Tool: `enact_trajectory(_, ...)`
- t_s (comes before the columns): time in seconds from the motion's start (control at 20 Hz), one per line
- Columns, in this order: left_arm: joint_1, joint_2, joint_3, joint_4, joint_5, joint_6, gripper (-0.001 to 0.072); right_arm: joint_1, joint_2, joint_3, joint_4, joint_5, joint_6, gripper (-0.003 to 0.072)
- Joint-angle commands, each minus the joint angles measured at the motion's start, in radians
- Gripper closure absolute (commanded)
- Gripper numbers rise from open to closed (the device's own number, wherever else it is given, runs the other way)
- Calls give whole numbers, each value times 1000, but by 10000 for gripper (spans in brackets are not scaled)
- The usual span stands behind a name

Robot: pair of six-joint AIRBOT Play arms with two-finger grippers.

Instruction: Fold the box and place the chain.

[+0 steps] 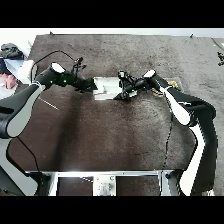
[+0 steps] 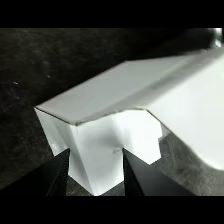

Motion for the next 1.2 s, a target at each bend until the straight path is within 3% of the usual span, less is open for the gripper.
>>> enact_trajectory(0.0,-31,1,4,71,40,-110,357,0,0,0,0,0,0,329)
enact_trajectory(0.45,-91,0,8,274,116,-343,357,0,0,0,0,0,0,329)
enact_trajectory(0.75,-158,-9,91,569,39,-595,368,0,0,0,0,0,0,329)
enact_trajectory(1.15,-191,-65,183,612,-40,-631,367,0,0,0,0,0,0,329)
